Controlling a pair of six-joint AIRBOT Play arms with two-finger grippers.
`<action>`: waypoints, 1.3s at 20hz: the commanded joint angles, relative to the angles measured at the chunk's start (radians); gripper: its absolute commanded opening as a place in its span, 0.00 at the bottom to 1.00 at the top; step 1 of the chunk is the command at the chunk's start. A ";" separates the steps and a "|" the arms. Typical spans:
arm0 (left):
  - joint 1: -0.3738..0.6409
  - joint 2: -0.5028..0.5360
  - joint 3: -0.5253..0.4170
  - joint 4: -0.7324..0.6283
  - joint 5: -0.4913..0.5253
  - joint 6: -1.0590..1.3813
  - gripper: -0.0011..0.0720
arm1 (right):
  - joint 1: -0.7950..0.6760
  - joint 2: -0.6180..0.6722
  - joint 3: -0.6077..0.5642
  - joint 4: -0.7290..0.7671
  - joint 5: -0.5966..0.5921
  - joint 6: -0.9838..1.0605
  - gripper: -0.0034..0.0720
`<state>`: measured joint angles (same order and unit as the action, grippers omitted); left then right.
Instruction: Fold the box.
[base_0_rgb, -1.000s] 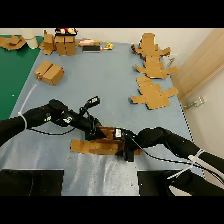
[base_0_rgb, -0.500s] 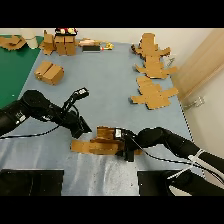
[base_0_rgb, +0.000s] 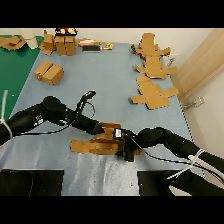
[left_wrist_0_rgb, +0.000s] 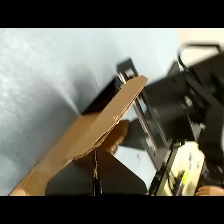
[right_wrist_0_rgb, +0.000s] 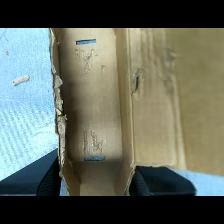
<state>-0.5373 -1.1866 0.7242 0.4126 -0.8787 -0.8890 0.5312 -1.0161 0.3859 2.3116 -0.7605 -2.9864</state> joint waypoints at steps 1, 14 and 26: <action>0.007 -0.113 0.007 -0.105 0.077 0.007 0.03 | 0.000 0.000 0.001 0.000 -0.016 0.000 0.63; 0.001 -0.241 0.037 0.010 0.010 -0.123 0.03 | 0.000 -0.001 0.001 0.000 -0.050 0.000 0.63; 0.059 -0.001 0.031 0.196 0.142 0.092 0.03 | 0.000 0.002 0.003 -0.118 -0.014 -0.017 0.63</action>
<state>-0.4862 -1.2430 0.7578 0.5137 -0.7685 -0.8429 0.5327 -1.0145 0.3889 2.2513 -0.7898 -3.0028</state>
